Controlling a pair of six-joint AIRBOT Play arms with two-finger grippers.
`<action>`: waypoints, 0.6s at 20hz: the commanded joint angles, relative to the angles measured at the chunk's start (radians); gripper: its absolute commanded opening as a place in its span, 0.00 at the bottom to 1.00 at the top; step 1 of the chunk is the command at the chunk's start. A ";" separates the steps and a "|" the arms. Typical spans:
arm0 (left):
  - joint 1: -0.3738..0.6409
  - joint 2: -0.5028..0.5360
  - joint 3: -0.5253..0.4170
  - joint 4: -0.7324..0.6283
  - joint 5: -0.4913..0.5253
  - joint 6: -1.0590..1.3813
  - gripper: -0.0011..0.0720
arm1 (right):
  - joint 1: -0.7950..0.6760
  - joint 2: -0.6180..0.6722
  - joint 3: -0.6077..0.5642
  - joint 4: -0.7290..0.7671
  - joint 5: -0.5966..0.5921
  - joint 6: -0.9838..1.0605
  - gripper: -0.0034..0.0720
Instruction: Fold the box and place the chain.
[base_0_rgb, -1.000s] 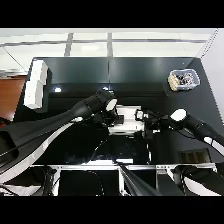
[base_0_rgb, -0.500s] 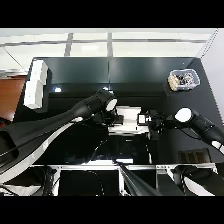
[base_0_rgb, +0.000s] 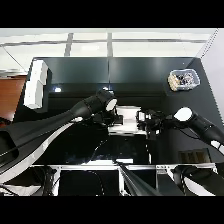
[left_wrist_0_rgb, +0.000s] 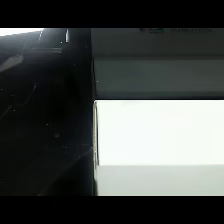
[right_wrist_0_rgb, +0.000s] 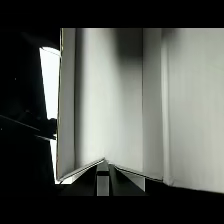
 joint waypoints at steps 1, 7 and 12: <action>0.001 0.000 0.001 -0.002 0.002 -0.001 0.05 | 0.035 -0.035 0.001 0.120 -0.021 0.000 0.15; 0.000 0.000 0.001 -0.003 0.001 -0.001 0.05 | 0.047 -0.050 0.001 0.118 -0.048 0.047 0.56; 0.001 0.000 0.001 -0.002 0.001 -0.001 0.05 | 0.040 -0.049 0.001 0.093 -0.059 0.087 0.51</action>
